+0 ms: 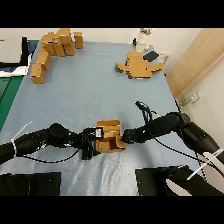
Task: Fold the box.
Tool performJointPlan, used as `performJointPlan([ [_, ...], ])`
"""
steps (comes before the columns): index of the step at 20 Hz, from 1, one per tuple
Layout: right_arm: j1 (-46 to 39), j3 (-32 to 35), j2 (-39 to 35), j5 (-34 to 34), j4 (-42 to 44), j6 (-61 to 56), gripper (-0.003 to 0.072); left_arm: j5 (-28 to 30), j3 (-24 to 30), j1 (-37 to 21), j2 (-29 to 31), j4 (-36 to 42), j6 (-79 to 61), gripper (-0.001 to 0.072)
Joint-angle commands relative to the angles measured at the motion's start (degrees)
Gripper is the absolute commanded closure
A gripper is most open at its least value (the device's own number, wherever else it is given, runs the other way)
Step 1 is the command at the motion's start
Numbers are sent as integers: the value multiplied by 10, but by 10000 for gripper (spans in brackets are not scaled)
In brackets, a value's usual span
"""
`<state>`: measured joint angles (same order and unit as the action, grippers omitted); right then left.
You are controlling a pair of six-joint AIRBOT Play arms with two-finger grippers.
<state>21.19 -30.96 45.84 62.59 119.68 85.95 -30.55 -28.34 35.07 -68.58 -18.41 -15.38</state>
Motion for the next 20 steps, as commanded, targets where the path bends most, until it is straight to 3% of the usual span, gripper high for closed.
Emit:
performJointPlan([
  [1,46,-3,26,1,2,-2,204,0,-1,0,0,0,0,211],
  [8,185,-82,127,-13,-186,-227,214,0,-1,0,0,0,0,211],
  [12,277,-163,224,60,-323,-382,253,0,-1,0,0,0,0,212],
  [16,322,-219,295,99,-342,-429,256,0,-1,0,0,0,0,212],
  [20,334,-225,305,115,-350,-451,680,0,-1,0,0,0,0,212],
])
